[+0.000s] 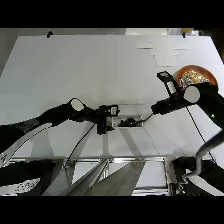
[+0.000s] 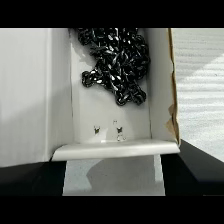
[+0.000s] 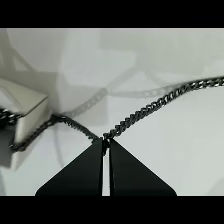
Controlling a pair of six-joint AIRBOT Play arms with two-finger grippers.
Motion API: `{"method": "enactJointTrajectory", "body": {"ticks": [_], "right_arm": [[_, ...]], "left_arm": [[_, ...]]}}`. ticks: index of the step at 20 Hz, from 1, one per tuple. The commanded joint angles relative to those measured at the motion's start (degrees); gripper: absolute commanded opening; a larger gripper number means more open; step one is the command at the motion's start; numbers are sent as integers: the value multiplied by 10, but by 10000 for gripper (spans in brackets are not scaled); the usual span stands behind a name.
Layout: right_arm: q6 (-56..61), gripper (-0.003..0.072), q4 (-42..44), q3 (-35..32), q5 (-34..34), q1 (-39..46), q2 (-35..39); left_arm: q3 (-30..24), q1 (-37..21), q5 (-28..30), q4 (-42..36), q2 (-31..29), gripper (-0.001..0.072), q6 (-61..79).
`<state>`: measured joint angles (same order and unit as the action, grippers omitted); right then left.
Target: Fold the box and place the chain.
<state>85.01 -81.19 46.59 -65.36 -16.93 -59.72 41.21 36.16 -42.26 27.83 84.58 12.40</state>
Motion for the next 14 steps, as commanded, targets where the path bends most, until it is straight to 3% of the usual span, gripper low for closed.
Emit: {"method": "enactJointTrajectory", "body": {"ticks": [1,8,14], "right_arm": [[-11,18,2,42,-61,-31,33],[-11,18,23,62,-73,-61,71],[-47,18,101,62,-75,-61,74]], "left_arm": [[0,0,0,0,0,209,0],[0,0,0,0,0,209,0],[0,0,0,0,0,209,0]]}}
